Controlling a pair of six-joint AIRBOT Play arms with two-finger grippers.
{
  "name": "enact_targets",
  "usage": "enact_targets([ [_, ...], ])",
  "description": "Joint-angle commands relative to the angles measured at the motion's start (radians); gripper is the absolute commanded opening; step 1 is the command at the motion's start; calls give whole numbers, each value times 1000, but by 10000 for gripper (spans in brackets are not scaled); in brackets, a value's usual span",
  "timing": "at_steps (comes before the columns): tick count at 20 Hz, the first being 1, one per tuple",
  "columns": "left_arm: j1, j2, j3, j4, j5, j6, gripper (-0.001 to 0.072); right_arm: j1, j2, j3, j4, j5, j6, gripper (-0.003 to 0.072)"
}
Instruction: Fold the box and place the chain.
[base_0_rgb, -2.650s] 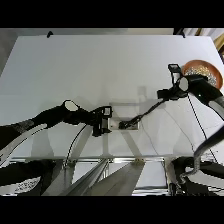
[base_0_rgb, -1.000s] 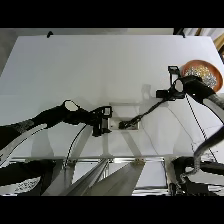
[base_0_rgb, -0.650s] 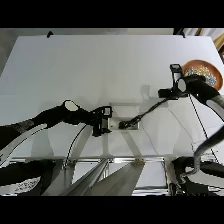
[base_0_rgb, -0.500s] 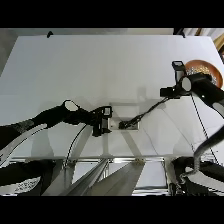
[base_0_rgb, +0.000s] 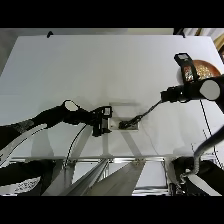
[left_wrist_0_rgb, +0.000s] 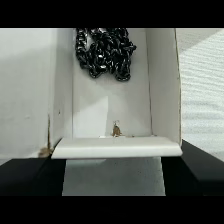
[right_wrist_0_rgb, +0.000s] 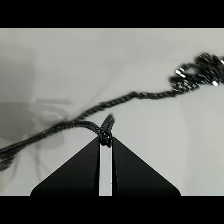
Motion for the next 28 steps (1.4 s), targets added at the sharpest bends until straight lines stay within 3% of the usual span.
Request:
enact_targets([
  [1,1,1,0,0,0,0,254,153,110,1,21,14,8,16],
  [8,1,1,0,0,0,0,254,404,159,2,16,2,152,16],
  [15,1,1,0,0,0,0,254,614,161,2,17,-114,178,16],
  [22,1,1,0,0,0,0,254,653,131,0,-35,-109,249,16],
  [28,1,1,0,0,0,0,254,653,-60,-1,-61,-109,293,17],
])
